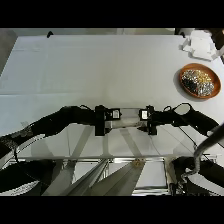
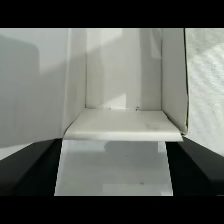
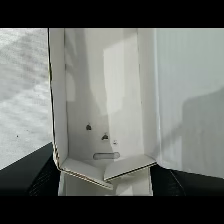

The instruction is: Fold the box and place the chain.

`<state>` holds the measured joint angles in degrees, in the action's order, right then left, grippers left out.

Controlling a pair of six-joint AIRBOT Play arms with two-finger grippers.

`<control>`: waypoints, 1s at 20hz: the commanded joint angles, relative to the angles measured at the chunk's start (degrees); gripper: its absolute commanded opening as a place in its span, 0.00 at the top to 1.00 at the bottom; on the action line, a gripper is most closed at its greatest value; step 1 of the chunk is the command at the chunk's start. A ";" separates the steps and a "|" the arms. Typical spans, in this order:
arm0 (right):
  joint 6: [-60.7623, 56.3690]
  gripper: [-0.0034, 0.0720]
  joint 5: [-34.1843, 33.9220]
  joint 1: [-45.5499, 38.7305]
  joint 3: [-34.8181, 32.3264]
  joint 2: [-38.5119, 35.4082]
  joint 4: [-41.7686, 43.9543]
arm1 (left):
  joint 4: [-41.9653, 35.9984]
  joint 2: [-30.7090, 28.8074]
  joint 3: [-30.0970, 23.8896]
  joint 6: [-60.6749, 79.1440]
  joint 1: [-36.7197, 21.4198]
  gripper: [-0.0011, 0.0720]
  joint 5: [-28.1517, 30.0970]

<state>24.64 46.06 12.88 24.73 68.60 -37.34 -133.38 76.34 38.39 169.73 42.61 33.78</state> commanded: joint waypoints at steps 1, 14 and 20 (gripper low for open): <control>-0.22 0.45 -0.02 0.02 0.02 -0.02 0.04 | -0.98 0.02 0.07 -0.17 0.70 0.03 -0.11; -0.20 0.45 0.00 0.02 0.02 -0.02 0.04 | -2.97 1.77 0.07 -0.20 0.70 0.03 -1.07; -0.22 0.45 -0.02 0.02 0.02 -0.02 0.04 | -3.76 1.77 0.07 -0.20 0.85 0.24 -1.46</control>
